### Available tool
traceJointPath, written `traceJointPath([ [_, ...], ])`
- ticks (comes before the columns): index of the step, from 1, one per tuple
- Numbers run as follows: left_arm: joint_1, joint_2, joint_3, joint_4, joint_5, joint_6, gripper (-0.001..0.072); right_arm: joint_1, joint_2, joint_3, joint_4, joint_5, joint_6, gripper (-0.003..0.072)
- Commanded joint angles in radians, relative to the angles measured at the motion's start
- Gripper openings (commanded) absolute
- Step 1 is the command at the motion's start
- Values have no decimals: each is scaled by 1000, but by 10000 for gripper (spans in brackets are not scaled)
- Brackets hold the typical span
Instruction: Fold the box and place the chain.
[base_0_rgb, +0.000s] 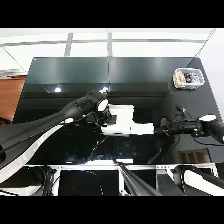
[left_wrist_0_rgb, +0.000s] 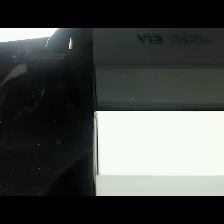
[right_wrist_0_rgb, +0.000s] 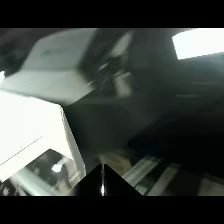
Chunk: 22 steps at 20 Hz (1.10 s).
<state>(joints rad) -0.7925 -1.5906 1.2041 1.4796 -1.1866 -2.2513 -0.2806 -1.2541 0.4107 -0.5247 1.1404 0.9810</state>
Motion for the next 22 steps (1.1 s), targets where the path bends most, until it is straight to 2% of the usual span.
traceJointPath([
  [1,1,0,1,0,0,0,24,89,-60,10,136,28,-108,14],
  [4,1,0,1,0,0,0,24,183,-64,43,135,24,-108,14],
  [8,1,0,1,0,0,0,25,208,-64,117,131,80,-107,15],
  [9,1,0,1,0,0,0,24,208,-64,134,132,103,-106,42],
  [11,1,0,1,0,0,0,24,210,-64,155,130,139,-95,530],
  [12,1,0,1,0,1,0,24,215,-64,159,131,145,-94,591],
  [16,1,0,1,0,1,0,24,275,-64,163,132,111,-58,590],
  [19,1,0,1,0,2,0,24,376,-64,200,121,58,-15,589],
  [22,1,0,1,0,4,0,24,468,-64,293,-24,40,47,589],
])
